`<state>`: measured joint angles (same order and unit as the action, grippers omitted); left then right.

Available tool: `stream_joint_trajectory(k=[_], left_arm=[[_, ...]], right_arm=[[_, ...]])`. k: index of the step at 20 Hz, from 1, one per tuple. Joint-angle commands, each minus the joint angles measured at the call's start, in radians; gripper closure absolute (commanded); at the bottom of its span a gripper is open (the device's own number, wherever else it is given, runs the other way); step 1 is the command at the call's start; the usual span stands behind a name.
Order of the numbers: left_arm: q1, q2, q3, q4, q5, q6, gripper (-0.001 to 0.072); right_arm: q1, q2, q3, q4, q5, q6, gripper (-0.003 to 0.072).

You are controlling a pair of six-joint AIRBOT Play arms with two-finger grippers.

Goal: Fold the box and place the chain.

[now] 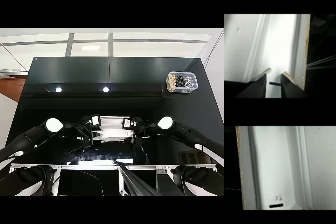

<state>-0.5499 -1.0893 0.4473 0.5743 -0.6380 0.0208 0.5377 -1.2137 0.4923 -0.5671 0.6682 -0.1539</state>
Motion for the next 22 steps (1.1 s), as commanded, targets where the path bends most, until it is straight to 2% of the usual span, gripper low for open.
stream_joint_trajectory(k=[1,2,3,12,13,14,15,16,17,18,19,20,21,22], left_arm=[[-0.042,-0.04,0.0,-0.039,0.024,0.013,0.0488],[-0.048,-0.045,0.0,-0.037,0.029,0.013,0.0492],[-0.047,-0.044,0.0,-0.037,0.029,0.013,0.0542],[-0.046,-0.043,0.0,-0.032,0.035,0.018,0.0521],[-0.046,-0.043,0.0,-0.032,0.037,0.018,0.0494],[-0.045,-0.043,0.0,-0.032,0.037,0.018,0.0332],[-0.045,-0.043,0.0,-0.032,0.035,0.017,0.0217],[-0.045,-0.043,0.0,-0.032,0.033,0.018,0.0249],[-0.045,-0.043,0.0,-0.032,0.031,0.017,0.0347],[-0.046,-0.043,0.0,-0.032,0.024,0.017,0.0533],[-0.047,-0.043,0.0,-0.034,0.023,0.017,0.0485],[-0.046,-0.04,0.0,-0.036,0.023,0.017,0.0402],[-0.042,-0.03,0.001,-0.027,0.023,0.015,0.0497],[-0.032,-0.008,0.001,-0.006,0.024,-0.004,0.0679]], right_arm=[[0.0,-0.001,0.0,0.0,0.0,0.0,0.0203],[0.0,-0.001,0.0,0.0,0.0,0.0,0.0203],[0.0,-0.001,0.0,0.0,0.0,0.0,0.0203],[0.0,-0.001,0.0,0.0,0.0,0.0,0.0203],[0.0,-0.001,0.0,0.001,0.0,0.0,0.0203],[0.0,-0.001,0.0,0.0,0.0,0.0,0.0203],[0.0,-0.001,0.0,0.0,0.0,0.0,0.0203],[0.0,-0.001,0.0,0.0,0.0,0.0,0.0203],[0.0,-0.001,0.0,0.0,0.0,0.0,0.0203],[0.0,-0.001,0.0,0.0,0.0,0.0,0.0203],[0.0,-0.001,0.0,0.0,0.0,0.0,0.0203],[0.0,-0.001,0.0,0.001,0.0,0.0,0.0203],[0.0,-0.001,0.0,0.0,0.0,0.0,0.0203],[0.0,-0.001,0.0,0.001,0.0,0.0,0.0203]])
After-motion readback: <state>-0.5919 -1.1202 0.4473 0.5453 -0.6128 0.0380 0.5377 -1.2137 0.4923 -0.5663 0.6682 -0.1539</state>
